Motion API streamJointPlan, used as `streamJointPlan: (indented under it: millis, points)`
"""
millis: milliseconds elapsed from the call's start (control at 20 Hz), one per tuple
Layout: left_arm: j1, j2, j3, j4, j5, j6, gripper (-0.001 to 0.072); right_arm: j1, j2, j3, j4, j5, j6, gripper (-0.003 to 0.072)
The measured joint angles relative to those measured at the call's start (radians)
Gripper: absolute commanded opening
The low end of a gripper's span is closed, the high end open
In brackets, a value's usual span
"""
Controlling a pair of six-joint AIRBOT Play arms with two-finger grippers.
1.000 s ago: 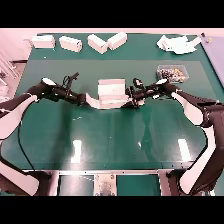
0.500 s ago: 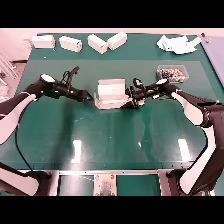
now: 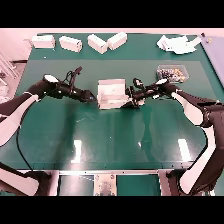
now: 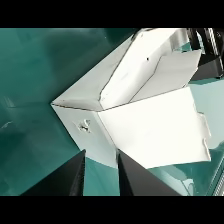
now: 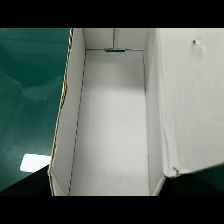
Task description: Fold the box and place the chain.
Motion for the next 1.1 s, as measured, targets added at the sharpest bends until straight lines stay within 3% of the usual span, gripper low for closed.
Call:
streamJointPlan:
  millis: [800,850,900,1100]
  points:
    - [-0.016,0.031,0.024,0.059,0.016,0.000,0.0270,0.000,0.000,0.000,0.000,0.000,0.000,0.0578]
    - [-0.021,0.031,0.024,0.061,0.021,0.000,0.0284,0.000,0.000,0.000,0.000,0.000,0.000,0.0578]
    - [-0.026,0.031,0.024,0.064,0.023,0.000,0.0438,0.000,0.000,0.000,0.000,0.000,0.000,0.0579]
    - [-0.060,0.032,0.024,0.070,0.059,0.004,0.0444,0.000,0.000,0.000,0.000,0.000,0.000,0.0579]
